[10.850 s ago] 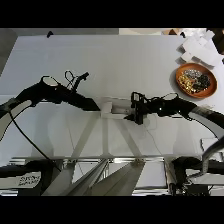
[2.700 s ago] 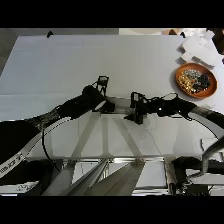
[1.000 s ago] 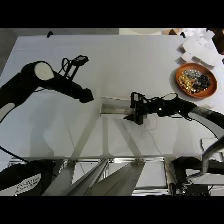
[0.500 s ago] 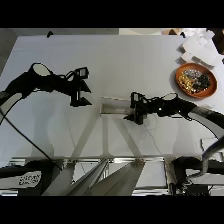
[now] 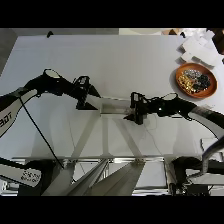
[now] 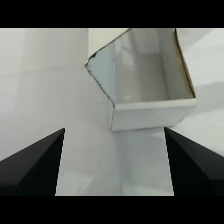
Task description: Fold the box and place the chain.
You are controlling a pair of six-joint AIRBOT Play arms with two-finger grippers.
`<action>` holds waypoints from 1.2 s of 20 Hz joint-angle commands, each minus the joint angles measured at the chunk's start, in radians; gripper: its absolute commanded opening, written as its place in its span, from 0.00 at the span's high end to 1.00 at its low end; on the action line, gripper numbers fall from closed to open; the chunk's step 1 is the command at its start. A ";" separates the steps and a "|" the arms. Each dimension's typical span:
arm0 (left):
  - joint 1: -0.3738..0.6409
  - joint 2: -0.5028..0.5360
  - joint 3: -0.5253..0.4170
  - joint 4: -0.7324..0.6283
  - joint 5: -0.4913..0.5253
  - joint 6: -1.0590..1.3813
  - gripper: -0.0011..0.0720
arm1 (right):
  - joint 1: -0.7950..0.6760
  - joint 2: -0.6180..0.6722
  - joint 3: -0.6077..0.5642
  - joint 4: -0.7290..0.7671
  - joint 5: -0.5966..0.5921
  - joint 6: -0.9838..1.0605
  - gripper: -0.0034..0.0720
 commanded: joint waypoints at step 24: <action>-0.095 0.024 -0.136 -0.062 0.107 0.022 0.03 | 0.000 0.000 0.000 0.000 0.000 0.000 0.38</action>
